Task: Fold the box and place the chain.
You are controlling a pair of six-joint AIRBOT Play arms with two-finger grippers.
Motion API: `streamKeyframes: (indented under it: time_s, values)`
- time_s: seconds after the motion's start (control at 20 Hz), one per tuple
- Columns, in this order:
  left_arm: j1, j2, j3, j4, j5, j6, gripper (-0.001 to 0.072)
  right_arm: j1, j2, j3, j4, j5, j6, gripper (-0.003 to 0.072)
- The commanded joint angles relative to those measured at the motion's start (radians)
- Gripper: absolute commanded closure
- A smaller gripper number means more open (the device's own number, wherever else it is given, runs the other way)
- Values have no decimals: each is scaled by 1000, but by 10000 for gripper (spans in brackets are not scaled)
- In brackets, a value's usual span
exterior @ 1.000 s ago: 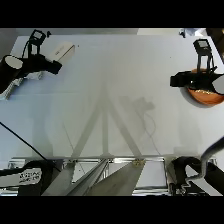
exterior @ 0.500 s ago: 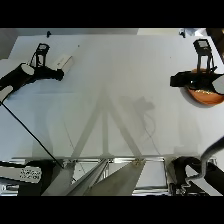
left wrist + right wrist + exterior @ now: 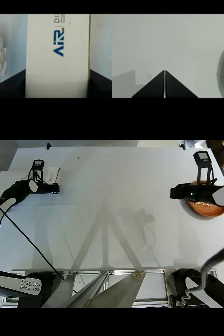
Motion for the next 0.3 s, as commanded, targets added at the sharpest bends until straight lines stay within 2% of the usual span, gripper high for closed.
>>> streamKeyframes:
  time_s: [0.0, 0.25]
  values:
    - [1, 5, 0, 32, -12, -34, 12, 0, 1, 1, 0, 0, 0, 670]
    - [1, 56, 0, 32, -81, -31, 11, 0, 1, 1, 0, 0, 0, 670]
